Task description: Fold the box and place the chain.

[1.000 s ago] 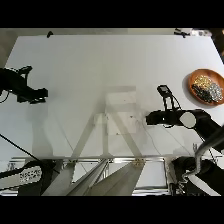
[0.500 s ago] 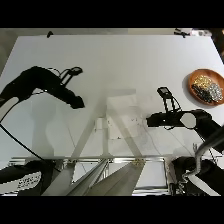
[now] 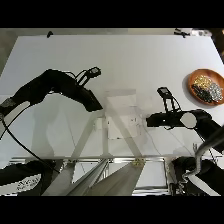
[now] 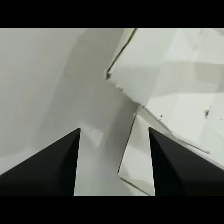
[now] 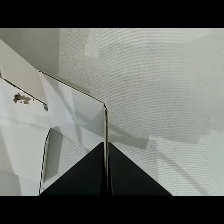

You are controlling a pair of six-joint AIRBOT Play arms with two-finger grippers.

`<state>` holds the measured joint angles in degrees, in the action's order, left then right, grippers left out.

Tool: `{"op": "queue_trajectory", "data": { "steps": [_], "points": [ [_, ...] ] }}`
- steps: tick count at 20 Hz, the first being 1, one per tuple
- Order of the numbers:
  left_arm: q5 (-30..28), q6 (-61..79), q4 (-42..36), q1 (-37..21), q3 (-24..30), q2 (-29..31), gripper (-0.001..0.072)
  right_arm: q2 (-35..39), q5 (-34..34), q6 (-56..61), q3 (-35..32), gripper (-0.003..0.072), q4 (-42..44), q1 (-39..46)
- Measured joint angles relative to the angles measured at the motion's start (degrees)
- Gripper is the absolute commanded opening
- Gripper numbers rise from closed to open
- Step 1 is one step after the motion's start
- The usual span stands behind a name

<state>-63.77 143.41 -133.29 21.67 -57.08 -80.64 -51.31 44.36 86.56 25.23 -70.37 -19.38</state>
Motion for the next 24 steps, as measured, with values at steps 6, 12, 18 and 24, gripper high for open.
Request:
{"op": "queue_trajectory", "data": {
  "steps": [6,12,18,24],
  "points": [
    [-1.2,3.7,-4.1,0.5,0.0,-0.6,0.0480,0.0,0.0,0.0,0.0,0.0002,0.1,0.0],
    [-2.3,4.8,-7.0,0.8,0.0,-3.5,0.0482,0.0,0.0,0.0,0.0,0.0002,0.2,0.0],
    [3.0,6.5,-8.7,4.1,0.0,-6.3,0.0478,0.0,0.0,-0.1,0.0,0.0002,0.2,0.0],
    [8.1,11.3,-10.7,8.3,0.0,-7.5,0.0409,0.0,0.0,-0.1,0.0,0.0002,0.2,0.0]
  ]
}}
